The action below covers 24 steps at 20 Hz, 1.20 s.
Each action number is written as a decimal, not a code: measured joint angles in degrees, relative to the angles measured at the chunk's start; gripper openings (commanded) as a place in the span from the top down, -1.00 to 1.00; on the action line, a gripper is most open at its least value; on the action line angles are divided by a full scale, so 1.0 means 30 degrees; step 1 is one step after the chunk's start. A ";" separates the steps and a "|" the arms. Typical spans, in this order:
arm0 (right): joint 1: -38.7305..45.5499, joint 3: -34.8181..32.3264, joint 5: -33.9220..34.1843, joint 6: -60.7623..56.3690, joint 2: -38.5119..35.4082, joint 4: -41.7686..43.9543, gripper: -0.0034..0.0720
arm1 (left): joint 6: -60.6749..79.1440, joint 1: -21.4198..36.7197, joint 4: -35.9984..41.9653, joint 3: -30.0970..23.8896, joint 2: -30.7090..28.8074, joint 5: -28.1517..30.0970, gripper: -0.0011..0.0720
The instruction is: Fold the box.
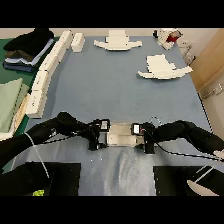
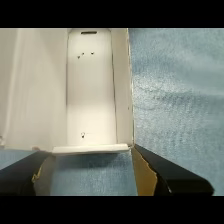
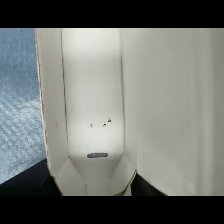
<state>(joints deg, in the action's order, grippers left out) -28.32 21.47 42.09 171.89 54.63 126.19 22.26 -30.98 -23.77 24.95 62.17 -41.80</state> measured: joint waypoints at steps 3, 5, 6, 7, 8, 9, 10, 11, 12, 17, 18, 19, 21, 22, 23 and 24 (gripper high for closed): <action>0.0000 0.0000 0.0000 0.0029 0.0000 0.0000 -0.22 | 0.0095 -0.0306 0.0058 0.0000 0.0452 0.0036 -0.97; -0.0007 0.0000 0.0000 0.0051 0.0000 0.0000 -0.22 | 0.0102 -0.0568 0.0073 0.0015 0.0736 0.0124 -0.97; -0.0007 0.0000 0.0000 0.0051 0.0007 0.0000 -0.22 | 0.0087 -0.0685 0.0073 0.0036 0.0831 0.0240 -0.97; -0.0007 0.0000 0.0000 0.0044 0.0007 -0.0007 -0.22 | 0.0036 -0.0772 0.0095 0.0036 0.0903 0.0364 -0.97; -0.0007 0.0000 0.0000 0.0036 0.0000 0.0000 -0.22 | -0.0044 -0.0831 0.0124 0.0036 0.0940 0.0466 -0.97; -0.0007 0.0000 0.0000 0.0036 0.0000 -0.0007 -0.22 | -0.0138 -0.0874 0.0146 0.0036 0.0976 0.0554 -0.97; -0.0007 0.0000 0.0000 0.0029 0.0000 -0.0007 -0.22 | -0.0211 -0.0911 0.0153 0.0036 0.1005 0.0641 -0.97; -0.0007 0.0000 0.0000 0.0022 0.0007 0.0000 -0.22 | -0.0291 -0.0954 0.0175 0.0044 0.1027 0.0743 -0.97; -0.0007 0.0000 0.0000 0.0007 0.0000 0.0000 -0.22 | -0.0386 -0.1013 0.0211 0.0051 0.1035 0.0896 -0.97; -0.0007 0.0000 0.0000 0.0000 0.0000 0.0000 -0.22 | -0.0933 -0.1282 0.0306 0.0080 0.1078 0.1661 -0.96; -0.0007 0.0000 0.0000 0.0000 0.0000 0.0000 -0.22 | -0.1020 -0.1290 0.0313 0.0095 0.1107 0.1719 -0.96; -0.0007 0.0000 0.0000 0.0000 0.0000 0.0000 -0.22 | -0.1137 -0.1311 0.0306 0.0102 0.1115 0.1756 -0.96; -0.0007 0.0000 0.0000 0.0000 0.0007 0.0007 -0.22 | -0.1428 -0.1333 0.0211 0.0131 0.1144 0.1800 -0.73; -0.0007 0.0000 -0.0007 -0.0044 0.0000 0.0007 -0.22 | -0.1574 -0.1362 0.0146 0.0131 0.1144 0.1829 -0.66; -0.0007 0.0000 -0.0007 -0.0066 0.0007 0.0007 -0.22 | -0.1712 -0.1362 0.0080 0.0146 0.1151 0.1836 -0.66; -0.0007 0.0000 -0.0007 -0.0058 0.0007 0.0007 -0.22 | -0.1836 -0.1362 0.0007 0.0153 0.1151 0.1843 -0.66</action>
<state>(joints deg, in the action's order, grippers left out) -28.34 21.47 42.06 171.72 54.65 126.21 16.75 -35.07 -23.75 25.41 65.63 -36.27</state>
